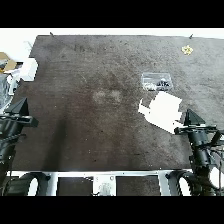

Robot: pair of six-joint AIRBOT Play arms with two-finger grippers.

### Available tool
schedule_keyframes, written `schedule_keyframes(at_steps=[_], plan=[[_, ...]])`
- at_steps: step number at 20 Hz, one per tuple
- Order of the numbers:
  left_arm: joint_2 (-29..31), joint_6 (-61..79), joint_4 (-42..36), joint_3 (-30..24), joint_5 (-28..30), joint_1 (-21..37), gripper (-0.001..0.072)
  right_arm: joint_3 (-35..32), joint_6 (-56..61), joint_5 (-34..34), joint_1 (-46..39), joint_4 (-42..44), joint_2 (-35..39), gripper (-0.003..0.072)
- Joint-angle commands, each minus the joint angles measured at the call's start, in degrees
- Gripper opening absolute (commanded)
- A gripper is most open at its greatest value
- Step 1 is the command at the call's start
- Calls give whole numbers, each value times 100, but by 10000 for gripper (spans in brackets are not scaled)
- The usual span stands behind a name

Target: Fold the box and place the chain.

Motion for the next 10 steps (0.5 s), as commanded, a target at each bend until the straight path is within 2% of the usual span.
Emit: schedule_keyframes(at_steps=[1,7,8,9,10], plan=[[-4,0,0,-4,2,-2,11,0,2,-2,-4,4,-4,2],[-4,0,2,-4,2,-2,11,0,109,-4,-4,9,-4,2],[-4,0,2,-4,2,-2,10,17,184,-44,-4,9,-4,80],[-4,0,0,-4,2,-2,11,57,337,-94,-4,9,-4,250],[-4,0,0,-4,2,-2,10,136,372,-125,-4,4,-4,304]])
